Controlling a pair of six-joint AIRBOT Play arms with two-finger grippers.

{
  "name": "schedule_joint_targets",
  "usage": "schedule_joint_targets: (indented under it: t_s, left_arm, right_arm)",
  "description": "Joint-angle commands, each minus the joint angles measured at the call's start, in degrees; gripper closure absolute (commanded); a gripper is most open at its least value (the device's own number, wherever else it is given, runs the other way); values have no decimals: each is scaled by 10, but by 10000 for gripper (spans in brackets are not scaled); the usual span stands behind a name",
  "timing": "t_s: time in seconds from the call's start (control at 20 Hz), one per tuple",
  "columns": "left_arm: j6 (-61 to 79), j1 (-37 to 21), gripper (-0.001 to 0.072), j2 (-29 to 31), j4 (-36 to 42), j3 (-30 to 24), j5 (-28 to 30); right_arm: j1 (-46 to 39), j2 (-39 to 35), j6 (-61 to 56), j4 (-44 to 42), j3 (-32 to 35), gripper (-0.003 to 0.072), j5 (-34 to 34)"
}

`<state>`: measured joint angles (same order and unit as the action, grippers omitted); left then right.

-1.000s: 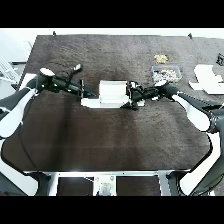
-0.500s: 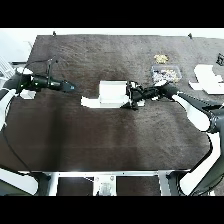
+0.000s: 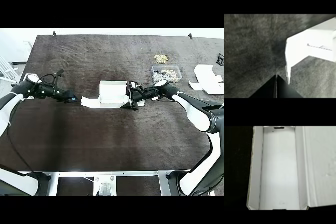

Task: Fold the box and place the chain.

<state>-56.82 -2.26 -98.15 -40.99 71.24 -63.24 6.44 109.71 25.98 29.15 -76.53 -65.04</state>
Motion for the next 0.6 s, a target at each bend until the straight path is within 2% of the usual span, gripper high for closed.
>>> schedule_joint_targets:
  t_s: [0.0,0.15,0.35,0.55]
  left_arm:
    - [-45,13,693,-2,-30,-3,28]
    - [-49,27,693,-2,-36,-3,52]
    - [-48,69,693,-27,-18,-3,51]
    - [-9,78,693,-45,80,-2,57]
  right_arm:
    - [0,0,0,0,0,101,0]
    - [0,0,0,0,0,101,0]
    - [0,0,0,0,0,101,0]
    - [0,0,0,0,0,101,0]
